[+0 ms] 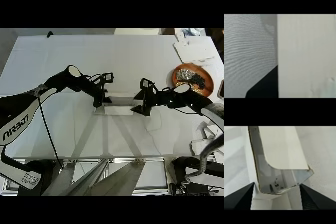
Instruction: Fold the box and place the chain.
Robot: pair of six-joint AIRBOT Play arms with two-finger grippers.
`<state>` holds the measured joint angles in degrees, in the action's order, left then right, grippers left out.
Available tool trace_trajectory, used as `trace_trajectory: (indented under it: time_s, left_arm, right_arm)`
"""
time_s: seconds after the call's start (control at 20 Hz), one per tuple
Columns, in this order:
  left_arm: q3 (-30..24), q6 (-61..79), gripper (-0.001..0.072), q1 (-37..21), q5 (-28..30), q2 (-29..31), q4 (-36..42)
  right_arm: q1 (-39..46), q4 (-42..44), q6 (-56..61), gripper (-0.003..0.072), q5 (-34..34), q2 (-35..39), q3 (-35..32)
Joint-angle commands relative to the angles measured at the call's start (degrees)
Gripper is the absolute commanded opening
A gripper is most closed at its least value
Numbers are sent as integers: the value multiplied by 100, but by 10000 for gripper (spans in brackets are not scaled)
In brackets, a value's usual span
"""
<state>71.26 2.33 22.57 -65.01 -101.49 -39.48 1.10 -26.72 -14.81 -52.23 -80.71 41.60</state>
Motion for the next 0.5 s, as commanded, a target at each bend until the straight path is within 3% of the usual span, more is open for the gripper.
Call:
trace_trajectory:
  time_s: [0.0,0.45]
  left_arm:
    - [-2,2,14,4,7,-4,0]
    - [-2,2,14,4,7,-4,0]
  right_arm:
    - [4,2,-33,624,-291,-229,4]
    - [2,483,-841,624,-227,-420,4]
